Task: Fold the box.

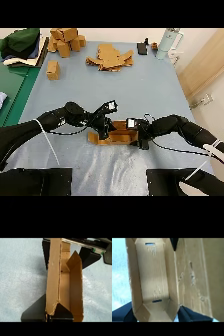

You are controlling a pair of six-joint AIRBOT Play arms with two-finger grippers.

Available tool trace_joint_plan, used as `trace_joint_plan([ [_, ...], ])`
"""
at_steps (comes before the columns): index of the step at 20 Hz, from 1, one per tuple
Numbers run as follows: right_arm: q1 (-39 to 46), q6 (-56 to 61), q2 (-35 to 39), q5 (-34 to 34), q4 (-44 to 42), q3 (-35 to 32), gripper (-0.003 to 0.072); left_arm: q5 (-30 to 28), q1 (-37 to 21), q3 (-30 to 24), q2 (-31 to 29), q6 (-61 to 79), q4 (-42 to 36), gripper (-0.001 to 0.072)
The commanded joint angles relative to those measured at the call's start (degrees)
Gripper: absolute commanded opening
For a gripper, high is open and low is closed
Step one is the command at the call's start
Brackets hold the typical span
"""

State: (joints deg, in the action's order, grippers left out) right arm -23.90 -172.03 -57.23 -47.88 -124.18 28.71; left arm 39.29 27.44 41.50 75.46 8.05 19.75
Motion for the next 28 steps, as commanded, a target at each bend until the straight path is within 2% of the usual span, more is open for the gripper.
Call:
trace_joint_plan([
  [1,0.0,-0.1,1.0,0.0,-0.3,0.0,0.0648,0.2,0.0,0.0,0.0,0.0,0.0,0.0014],
  [2,0.0,-0.1,1.1,0.0,-0.3,0.0,0.0646,0.2,0.0,0.0,0.0,0.0,0.0,0.0014],
  [3,0.0,-0.1,1.2,0.0,-0.3,0.0,0.0611,0.2,0.0,0.0,0.0,0.0,0.0,0.0014],
  [4,0.0,-0.1,1.2,0.1,-0.2,0.0,0.0532,0.2,0.0,0.0,0.0,0.0,0.0,0.0014],
  [5,0.0,-0.1,1.2,0.3,0.2,0.0,0.0518,0.2,0.0,0.0,0.0,0.0,0.0,0.0014],
  [16,0.0,-0.1,1.1,3.7,0.3,-2.4,0.0528,0.2,0.0,0.0,0.0,0.0,0.0,0.0014],
  [17,0.0,-0.1,1.1,3.7,0.4,-2.4,0.0544,0.2,0.0,0.0,0.0,0.0,0.0,0.0014],
  [18,0.0,-0.1,1.0,3.8,0.3,-2.4,0.0600,0.2,0.0,0.0,0.0,0.0,0.0,0.0013],
  [28,0.0,-0.1,-0.6,5.3,0.3,-2.4,0.0579,0.2,0.0,0.0,0.0,0.0,0.0,0.0013],
])
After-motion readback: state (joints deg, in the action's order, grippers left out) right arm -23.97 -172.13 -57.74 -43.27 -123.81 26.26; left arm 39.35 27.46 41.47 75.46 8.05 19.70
